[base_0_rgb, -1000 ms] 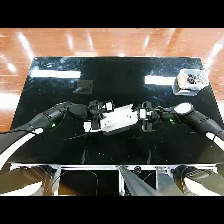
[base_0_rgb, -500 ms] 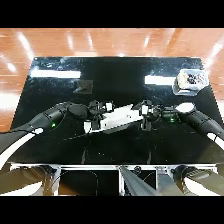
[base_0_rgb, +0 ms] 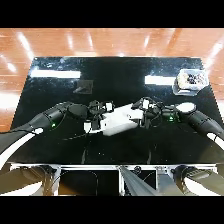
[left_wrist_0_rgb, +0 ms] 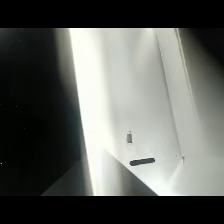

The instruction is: Fold the box and place the chain.

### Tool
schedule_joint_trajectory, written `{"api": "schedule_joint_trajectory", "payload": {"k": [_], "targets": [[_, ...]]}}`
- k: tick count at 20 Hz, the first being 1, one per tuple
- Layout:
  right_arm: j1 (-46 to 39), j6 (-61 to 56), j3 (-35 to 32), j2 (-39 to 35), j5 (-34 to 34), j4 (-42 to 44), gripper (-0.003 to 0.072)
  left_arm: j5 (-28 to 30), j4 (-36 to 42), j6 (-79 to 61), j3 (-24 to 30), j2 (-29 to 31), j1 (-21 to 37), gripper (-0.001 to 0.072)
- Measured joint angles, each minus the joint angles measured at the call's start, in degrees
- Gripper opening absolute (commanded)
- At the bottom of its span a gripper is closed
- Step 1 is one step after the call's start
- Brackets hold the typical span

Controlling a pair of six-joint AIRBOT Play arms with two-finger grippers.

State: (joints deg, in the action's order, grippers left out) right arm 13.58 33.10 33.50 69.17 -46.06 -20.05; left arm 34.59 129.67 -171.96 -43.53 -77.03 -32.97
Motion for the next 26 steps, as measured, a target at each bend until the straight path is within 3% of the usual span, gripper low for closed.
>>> {"api": "schedule_joint_trajectory", "payload": {"k": [9, 11, 14, 17, 21, 26], "targets": [[-1.16, -0.46, 0.00, 0.61, -0.90, -1.86, 0.0661, -0.02, -0.35, 0.02, -0.07, -0.02, 0.00, 0.0023], [-3.13, -0.26, 0.07, -0.13, -0.83, -6.23, 0.0661, -0.04, -0.37, 0.02, -0.07, 0.00, 0.00, 0.0023], [-5.57, -0.46, -0.04, -0.87, -3.80, -19.47, 0.0661, -0.20, -0.39, 0.02, -0.07, 0.00, 0.00, 0.0023], [-6.05, -0.52, -0.44, -0.74, -4.94, -25.16, 0.0661, -0.44, -0.46, 0.02, -0.24, -0.02, 0.00, 0.0023], [-3.30, 0.63, -1.03, -0.04, -4.70, -24.74, 0.0661, -0.48, -0.48, 0.02, -0.46, -0.02, 0.00, 0.0022], [0.46, 1.99, -1.20, 1.07, -3.23, -15.87, 0.0661, -0.37, -0.46, 0.02, -0.57, -0.02, 0.02, 0.0023]]}}
